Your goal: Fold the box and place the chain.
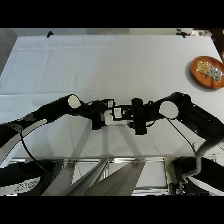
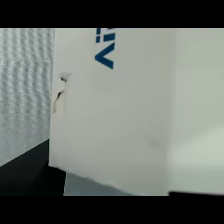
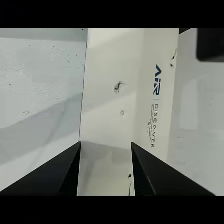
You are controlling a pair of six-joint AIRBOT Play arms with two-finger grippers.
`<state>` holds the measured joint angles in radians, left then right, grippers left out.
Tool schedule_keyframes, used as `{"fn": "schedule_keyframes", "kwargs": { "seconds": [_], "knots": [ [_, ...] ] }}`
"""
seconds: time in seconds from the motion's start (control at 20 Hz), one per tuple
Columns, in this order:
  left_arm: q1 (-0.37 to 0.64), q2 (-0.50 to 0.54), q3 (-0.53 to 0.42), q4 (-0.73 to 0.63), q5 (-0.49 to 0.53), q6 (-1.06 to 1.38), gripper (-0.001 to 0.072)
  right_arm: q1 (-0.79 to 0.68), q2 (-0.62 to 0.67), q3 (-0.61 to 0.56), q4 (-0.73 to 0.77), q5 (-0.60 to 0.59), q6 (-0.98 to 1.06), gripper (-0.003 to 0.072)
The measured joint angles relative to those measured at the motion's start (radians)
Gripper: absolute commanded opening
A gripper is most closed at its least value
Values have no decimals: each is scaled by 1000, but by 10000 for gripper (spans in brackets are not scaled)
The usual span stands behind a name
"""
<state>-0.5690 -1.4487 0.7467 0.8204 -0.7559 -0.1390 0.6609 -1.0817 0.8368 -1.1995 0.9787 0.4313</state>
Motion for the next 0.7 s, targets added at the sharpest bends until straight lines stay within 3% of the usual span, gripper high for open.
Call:
{"fn": "schedule_keyframes", "kwargs": {
  "seconds": [0.3, 0.4, 0.7],
  "knots": [
    [0, 0, 0, 0, 0, 0, 135, -47, -28, 15, 0, 10, -10, 355],
    [0, 0, 0, 0, 0, 0, 135, -53, -35, 16, 1, 9, -10, 476],
    [0, 0, 0, 0, 0, 0, 135, -58, -80, 17, 3, 8, -10, 464]
  ]
}}
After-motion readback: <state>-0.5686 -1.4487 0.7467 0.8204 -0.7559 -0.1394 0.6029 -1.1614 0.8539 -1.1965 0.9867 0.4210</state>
